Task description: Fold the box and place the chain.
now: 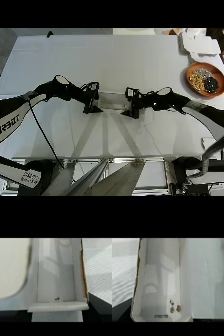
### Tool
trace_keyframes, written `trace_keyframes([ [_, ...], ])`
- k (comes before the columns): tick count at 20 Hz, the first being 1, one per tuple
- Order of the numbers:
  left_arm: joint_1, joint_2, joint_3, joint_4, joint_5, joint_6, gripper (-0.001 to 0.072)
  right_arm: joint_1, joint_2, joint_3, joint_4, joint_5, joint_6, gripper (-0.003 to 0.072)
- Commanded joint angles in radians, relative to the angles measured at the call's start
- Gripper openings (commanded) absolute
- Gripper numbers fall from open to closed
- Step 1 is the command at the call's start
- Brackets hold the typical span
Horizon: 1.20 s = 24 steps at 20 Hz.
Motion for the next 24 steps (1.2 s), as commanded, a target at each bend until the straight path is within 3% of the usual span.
trace_keyframes([
  [1, 0.0, 0.0, 0.0, 0.001, 0.0, 0.001, 0.0278, 0.0, 0.034, 0.001, -0.085, -0.008, 0.024, 0.0699],
  [11, 0.0, 0.0, 0.0, 0.001, 0.0, 0.001, 0.0278, 0.0, 0.199, 0.001, -0.516, -0.01, 0.401, 0.0699],
  [18, 0.0, 0.0, 0.0, 0.001, 0.0, 0.001, 0.0278, 0.0, 0.396, 0.001, -0.718, 0.099, 0.633, 0.0689],
  [21, 0.0, 0.0, 0.0, 0.001, 0.0, 0.001, 0.0278, 0.0, 0.486, 0.001, -0.713, 0.127, 0.85, 0.0585],
  [23, 0.0, 0.0, 0.0, 0.001, 0.0, 0.001, 0.0278, 0.0, 0.539, 0.001, -0.686, 0.127, 0.982, 0.041],
  [24, 0.0, 0.0, 0.0, 0.001, 0.0, 0.001, 0.0278, 0.0, 0.555, 0.001, -0.658, 0.128, 1.019, 0.0389],
])
